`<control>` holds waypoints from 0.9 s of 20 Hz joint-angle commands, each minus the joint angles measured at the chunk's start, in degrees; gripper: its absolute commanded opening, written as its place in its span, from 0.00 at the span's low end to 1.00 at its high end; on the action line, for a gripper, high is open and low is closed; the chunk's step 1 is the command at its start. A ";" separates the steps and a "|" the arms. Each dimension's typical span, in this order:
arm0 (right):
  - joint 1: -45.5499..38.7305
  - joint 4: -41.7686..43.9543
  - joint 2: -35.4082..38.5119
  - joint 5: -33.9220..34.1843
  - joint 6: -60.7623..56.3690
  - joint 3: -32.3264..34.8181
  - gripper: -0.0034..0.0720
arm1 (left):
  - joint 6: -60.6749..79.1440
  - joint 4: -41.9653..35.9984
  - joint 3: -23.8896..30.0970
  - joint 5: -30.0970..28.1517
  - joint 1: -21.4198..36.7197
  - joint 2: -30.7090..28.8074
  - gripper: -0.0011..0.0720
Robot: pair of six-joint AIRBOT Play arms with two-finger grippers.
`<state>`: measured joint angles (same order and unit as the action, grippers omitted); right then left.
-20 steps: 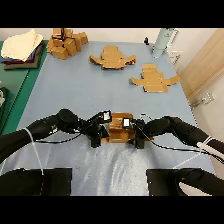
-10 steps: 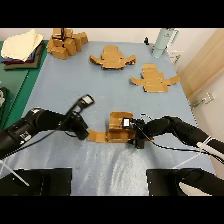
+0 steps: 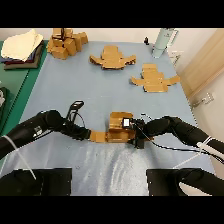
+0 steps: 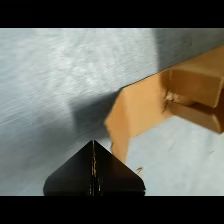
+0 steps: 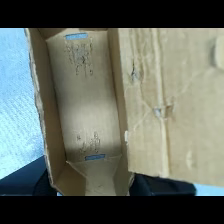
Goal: Fold the box.
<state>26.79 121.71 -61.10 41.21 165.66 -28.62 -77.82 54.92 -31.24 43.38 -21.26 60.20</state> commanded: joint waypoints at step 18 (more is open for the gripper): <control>0.00 0.00 -0.02 0.00 0.00 0.00 0.78 | 7.69 -20.63 -0.13 -6.51 -5.55 -0.98 0.54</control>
